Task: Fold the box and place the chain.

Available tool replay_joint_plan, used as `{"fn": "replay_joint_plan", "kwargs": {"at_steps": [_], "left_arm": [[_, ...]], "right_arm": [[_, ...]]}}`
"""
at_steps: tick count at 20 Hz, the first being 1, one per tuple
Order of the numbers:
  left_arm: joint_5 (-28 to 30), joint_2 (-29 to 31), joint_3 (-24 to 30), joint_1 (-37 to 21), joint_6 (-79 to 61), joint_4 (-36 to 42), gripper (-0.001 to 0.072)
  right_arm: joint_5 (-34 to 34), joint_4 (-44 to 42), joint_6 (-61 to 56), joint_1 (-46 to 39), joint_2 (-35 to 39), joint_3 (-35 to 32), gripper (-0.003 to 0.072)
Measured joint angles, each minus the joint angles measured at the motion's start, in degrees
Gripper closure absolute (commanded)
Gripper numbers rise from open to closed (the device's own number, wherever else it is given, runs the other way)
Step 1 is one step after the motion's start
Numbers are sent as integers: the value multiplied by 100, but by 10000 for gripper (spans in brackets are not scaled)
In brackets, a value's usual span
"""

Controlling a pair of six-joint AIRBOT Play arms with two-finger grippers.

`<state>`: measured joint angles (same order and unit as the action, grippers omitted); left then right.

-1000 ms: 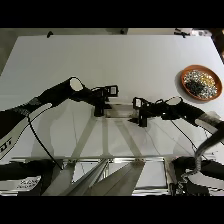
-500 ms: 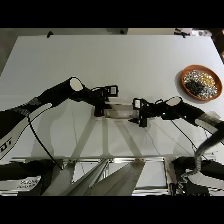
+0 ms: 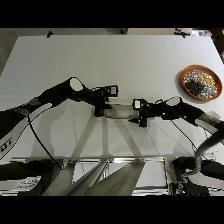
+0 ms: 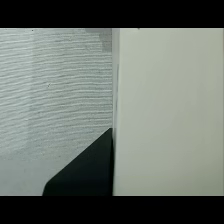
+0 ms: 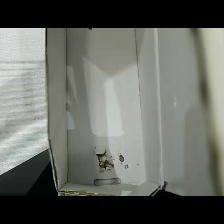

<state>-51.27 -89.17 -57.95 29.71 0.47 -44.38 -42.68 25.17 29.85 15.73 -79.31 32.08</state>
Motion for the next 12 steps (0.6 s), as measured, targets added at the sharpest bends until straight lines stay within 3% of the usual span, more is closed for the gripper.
{"fn": "replay_joint_plan", "kwargs": {"at_steps": [12], "left_arm": [[0,0,0,0,-2,0,698]], "right_arm": [[11,50,0,0,0,0,223]]}}
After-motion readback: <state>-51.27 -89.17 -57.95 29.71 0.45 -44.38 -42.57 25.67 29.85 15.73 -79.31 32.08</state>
